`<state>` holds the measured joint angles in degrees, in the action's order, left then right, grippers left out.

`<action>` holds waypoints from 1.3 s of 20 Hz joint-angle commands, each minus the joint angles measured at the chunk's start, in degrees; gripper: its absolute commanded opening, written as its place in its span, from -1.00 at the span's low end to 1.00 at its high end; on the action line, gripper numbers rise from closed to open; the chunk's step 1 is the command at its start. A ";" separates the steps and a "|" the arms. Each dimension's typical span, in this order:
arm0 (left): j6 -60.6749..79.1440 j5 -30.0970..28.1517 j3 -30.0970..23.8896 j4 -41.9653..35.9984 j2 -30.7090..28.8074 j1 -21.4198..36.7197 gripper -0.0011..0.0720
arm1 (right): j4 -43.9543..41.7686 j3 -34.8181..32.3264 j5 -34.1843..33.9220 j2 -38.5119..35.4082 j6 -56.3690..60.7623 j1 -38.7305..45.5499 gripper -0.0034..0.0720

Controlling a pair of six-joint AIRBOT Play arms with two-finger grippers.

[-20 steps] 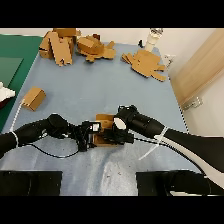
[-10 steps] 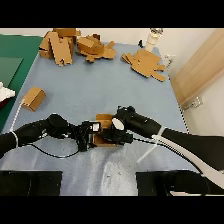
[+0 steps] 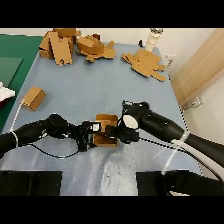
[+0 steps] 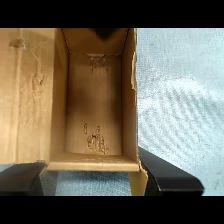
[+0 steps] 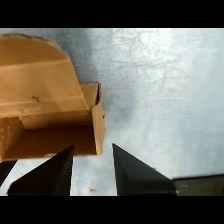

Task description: Fold the box.

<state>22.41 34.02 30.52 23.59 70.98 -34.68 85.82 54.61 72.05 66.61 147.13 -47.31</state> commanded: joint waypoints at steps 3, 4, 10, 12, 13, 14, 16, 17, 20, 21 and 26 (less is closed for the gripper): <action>0.00 0.00 -0.02 0.02 -0.02 0.00 -0.18 | 10.08 -0.57 12.44 -11.17 2.82 2.91 -0.84; 0.00 0.00 -0.02 0.02 0.00 0.00 -0.19 | 11.76 -1.84 11.47 -12.79 2.05 5.53 -0.91; 0.00 0.31 -0.02 0.02 -0.02 0.00 -0.19 | -24.70 -17.33 -24.76 -9.44 -33.35 32.63 -0.91; 0.02 0.98 0.00 0.00 -0.02 0.00 -0.19 | -49.51 -20.48 -26.86 -2.73 -58.05 39.34 -0.91; 0.02 0.98 0.00 0.00 -0.02 0.02 -0.19 | -62.31 -20.70 -24.63 0.96 -72.08 40.76 -0.91; 0.02 0.98 0.00 0.00 -0.02 0.00 -0.18 | -74.79 -20.63 -20.61 4.63 -85.20 41.09 -0.91; 0.02 0.96 0.00 0.00 -0.02 0.02 -0.18 | -91.03 -20.59 -11.65 11.04 -101.48 41.00 -0.91; 0.02 0.96 0.02 0.00 -0.02 0.02 -0.19 | -93.57 -20.17 -6.99 13.86 -104.94 41.00 -0.91; 0.02 0.94 0.00 0.02 -0.02 0.02 -0.18 | -92.91 -18.99 10.38 18.80 -112.39 40.83 -0.91; 0.02 0.94 0.02 0.02 -0.02 0.02 -0.19 | -91.67 -18.97 12.72 18.58 -114.29 40.83 -0.91; 0.02 0.92 0.02 0.02 -0.02 0.00 -0.18 | -75.28 -18.99 11.34 15.08 -115.99 39.85 -0.91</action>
